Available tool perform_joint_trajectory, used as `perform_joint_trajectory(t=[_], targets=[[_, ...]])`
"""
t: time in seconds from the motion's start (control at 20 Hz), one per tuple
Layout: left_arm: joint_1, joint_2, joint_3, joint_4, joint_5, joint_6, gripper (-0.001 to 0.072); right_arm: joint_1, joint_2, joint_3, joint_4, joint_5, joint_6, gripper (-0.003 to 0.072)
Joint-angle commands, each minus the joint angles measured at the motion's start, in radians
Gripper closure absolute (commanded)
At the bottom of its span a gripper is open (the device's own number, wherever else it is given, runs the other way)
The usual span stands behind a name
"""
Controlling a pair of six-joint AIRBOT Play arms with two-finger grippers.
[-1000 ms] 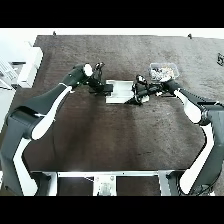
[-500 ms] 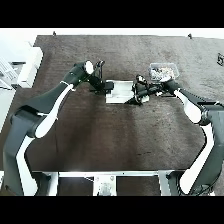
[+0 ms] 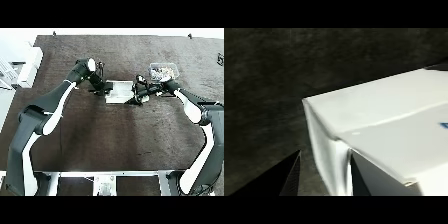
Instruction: Fold the box and place the chain.
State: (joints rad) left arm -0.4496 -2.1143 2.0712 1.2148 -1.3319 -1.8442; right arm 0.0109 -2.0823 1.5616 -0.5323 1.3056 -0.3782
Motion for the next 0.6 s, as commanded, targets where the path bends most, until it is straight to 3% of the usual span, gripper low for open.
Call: perform_joint_trajectory(t=[0.0,0.35,0.55], targets=[[0.002,-0.010,0.007,0.015,-0.024,-0.014,0.0351,0.000,0.000,0.000,0.000,0.000,0.000,0.0278],[0.002,-0.039,0.047,-0.005,-0.052,-0.005,0.0351,0.000,0.000,0.000,0.000,0.000,0.000,0.0279],[0.002,-0.038,0.046,-0.141,-0.050,0.129,0.0351,0.000,0.000,0.000,0.000,0.000,0.000,0.0278]])
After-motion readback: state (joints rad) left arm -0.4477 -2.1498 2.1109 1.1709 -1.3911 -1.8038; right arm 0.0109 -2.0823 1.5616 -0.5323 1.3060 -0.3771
